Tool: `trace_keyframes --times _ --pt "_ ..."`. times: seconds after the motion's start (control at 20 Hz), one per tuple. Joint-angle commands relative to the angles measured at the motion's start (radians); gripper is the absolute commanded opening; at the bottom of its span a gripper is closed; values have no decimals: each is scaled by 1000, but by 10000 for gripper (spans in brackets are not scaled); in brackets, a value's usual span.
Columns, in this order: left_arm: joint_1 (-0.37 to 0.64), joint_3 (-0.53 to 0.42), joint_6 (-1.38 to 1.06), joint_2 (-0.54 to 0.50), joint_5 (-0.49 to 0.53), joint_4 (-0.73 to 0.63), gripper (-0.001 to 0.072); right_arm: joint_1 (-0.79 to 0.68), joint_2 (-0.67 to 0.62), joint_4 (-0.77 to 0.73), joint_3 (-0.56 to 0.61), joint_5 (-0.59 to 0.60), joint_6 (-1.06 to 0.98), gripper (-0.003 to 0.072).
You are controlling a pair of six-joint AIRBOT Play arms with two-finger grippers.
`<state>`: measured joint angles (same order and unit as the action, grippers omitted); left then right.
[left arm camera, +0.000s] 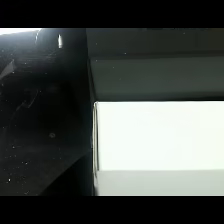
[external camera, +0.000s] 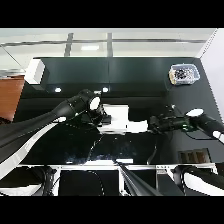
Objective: Fold the box and place the chain.
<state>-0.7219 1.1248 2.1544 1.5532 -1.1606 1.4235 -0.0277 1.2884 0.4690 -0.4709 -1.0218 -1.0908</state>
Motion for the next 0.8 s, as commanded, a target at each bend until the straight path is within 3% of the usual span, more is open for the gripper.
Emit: trace_keyframes --times 0.0,0.05,0.1,0.15,0.2,0.4,0.45,0.5,0.65,0.7,0.75 --pt "0 0 0 1 0 0 27 104 37 -190 -5 14 148 19" --pt "0 0 0 1 0 0 27 107 37 -193 -27 -18 165 22" --pt "0 0 0 1 0 0 27 107 37 -176 -59 -52 166 138" --pt "0 0 0 1 0 0 27 107 37 -147 -93 -83 165 420" --pt "0 0 0 1 0 0 27 108 37 -122 -124 -112 165 508" --pt "0 0 0 1 0 0 27 146 37 -109 -206 -159 115 499" --pt "0 0 0 1 0 0 27 168 37 -109 -218 -151 102 433" --pt "0 0 0 1 0 0 27 188 37 -95 -233 -145 86 412" --pt "0 0 0 1 0 0 27 252 37 66 -297 -121 -63 406" --pt "0 0 0 1 0 0 27 270 37 119 -319 -120 -111 304" --pt "0 0 0 1 0 0 27 286 37 156 -338 -119 -147 301"
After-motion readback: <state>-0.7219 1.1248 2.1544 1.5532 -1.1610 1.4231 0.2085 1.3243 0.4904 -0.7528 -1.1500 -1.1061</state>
